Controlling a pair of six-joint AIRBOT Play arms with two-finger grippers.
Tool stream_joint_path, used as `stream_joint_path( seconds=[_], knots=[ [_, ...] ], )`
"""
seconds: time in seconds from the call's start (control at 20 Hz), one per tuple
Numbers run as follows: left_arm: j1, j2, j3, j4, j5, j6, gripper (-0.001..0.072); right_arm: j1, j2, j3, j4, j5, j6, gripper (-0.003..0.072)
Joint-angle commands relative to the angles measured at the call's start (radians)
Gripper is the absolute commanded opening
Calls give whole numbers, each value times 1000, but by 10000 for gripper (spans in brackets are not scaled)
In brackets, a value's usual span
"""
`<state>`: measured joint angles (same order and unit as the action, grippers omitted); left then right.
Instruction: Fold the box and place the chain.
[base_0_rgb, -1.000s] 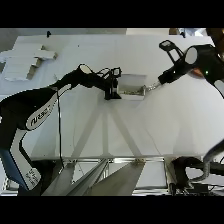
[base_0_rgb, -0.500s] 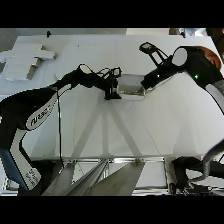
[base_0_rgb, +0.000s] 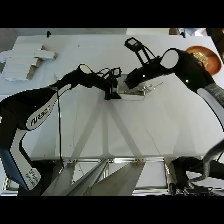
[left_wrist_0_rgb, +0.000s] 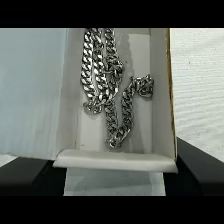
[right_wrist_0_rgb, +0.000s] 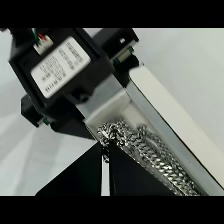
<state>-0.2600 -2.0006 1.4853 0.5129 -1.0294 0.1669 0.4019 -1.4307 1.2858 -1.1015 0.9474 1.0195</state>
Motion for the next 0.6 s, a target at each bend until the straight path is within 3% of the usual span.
stream_joint_path(
  seconds=[0.0,0.4,0.45,0.5,0.55],
  knots=[
    [0,0,0,0,0,0,350,24,-22,0,16,-52,-8,8],
    [0,0,0,0,0,0,350,25,-111,0,-2,-56,-6,13],
    [0,0,0,0,0,0,350,25,-112,0,-2,-55,-6,62],
    [0,0,0,0,0,0,350,24,-111,0,-5,-52,-6,160],
    [0,0,0,0,0,0,350,24,-110,0,-13,-48,-3,193]
  ],
)
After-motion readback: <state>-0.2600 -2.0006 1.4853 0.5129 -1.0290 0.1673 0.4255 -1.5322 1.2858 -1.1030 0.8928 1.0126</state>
